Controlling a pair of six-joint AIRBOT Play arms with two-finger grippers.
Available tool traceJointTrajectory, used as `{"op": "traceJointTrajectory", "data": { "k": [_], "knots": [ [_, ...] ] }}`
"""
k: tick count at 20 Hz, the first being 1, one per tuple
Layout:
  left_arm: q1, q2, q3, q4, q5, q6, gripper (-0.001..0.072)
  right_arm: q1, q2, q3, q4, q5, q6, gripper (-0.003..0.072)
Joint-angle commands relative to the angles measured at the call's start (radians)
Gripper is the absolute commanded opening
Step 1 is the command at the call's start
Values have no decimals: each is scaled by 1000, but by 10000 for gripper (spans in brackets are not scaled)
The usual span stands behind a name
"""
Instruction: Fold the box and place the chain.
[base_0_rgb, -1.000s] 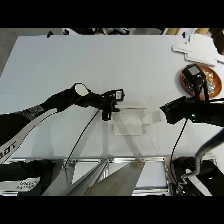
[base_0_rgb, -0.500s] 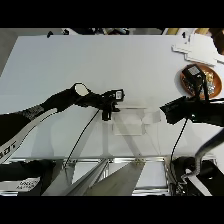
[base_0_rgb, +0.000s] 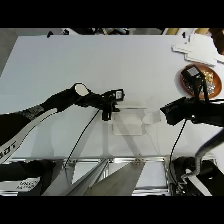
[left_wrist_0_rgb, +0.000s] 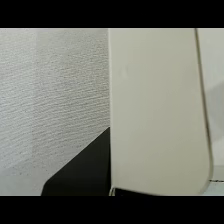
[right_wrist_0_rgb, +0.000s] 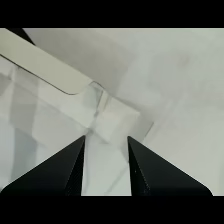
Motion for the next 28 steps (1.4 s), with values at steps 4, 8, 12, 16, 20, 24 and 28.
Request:
{"op": "traceJointTrajectory", "data": {
  "k": [4,8,12,16,20,24,28],
  "knots": [
    [-1,-1,0,0,0,-1,10,3,-1,-36,119,-10,-267,17],
    [-1,-1,0,0,0,-1,10,111,-1,-178,225,-14,-501,18],
    [-1,-1,0,0,0,-1,10,248,2,-287,193,-32,-557,20],
    [-1,-1,0,0,0,0,10,359,49,-446,30,-297,-731,488],
    [-1,-1,0,0,0,0,10,441,52,-546,-173,-535,-665,701],
    [-1,-1,0,0,1,0,10,494,25,-591,-172,-707,-618,694],
    [-1,-1,0,0,0,-1,10,509,-102,-596,-175,-800,-619,694]
  ]
}}
